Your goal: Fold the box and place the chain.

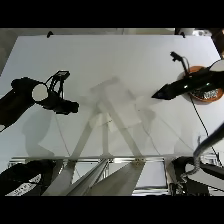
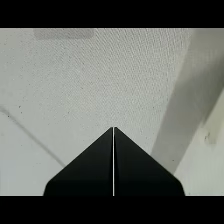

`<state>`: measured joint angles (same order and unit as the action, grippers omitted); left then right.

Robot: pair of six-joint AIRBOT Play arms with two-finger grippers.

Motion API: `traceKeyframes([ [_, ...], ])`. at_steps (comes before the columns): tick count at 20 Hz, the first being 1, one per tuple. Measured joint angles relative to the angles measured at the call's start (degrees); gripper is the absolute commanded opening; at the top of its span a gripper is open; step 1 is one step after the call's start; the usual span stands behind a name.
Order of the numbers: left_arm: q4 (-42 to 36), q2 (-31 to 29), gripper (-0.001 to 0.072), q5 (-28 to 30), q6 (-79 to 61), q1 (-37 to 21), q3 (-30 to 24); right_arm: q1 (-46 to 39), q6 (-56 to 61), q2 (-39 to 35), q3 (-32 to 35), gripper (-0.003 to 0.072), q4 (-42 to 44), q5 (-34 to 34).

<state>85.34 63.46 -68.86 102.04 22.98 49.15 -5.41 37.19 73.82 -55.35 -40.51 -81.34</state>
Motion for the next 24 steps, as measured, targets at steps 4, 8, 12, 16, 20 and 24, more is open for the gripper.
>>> traceKeyframes([
  [4, 0.0, 0.0, 0.0012, 0.5, 0.0, 0.0, 0.0, 3.8, 0.0, -4.6, 9.1, 0.0015, 2.1, 9.7],
  [8, -3.6, -0.2, 0.0058, -0.1, -5.9, 0.0, 0.0, 4.9, 0.8, -6.4, 13.4, 0.0015, 3.8, 13.7],
  [12, -9.7, -1.0, 0.0473, 3.7, -19.1, -0.7, -0.1, 5.3, 1.2, -7.0, 15.8, 0.0015, 5.2, 15.8],
  [16, -24.7, -0.5, 0.0511, 7.9, -39.8, -5.0, -0.2, 5.4, 0.8, -7.1, 16.7, 0.0016, 5.7, 16.4],
  [20, -43.4, 5.7, 0.0511, 2.4, -61.2, -12.5, -0.2, 5.4, -0.2, -7.1, 16.9, 0.0016, 6.1, 16.3],
  [24, -54.6, 15.5, 0.0513, -6.1, -74.8, -18.5, -0.2, 5.4, -1.0, -7.1, 16.9, 0.0016, 6.3, 16.3],
])
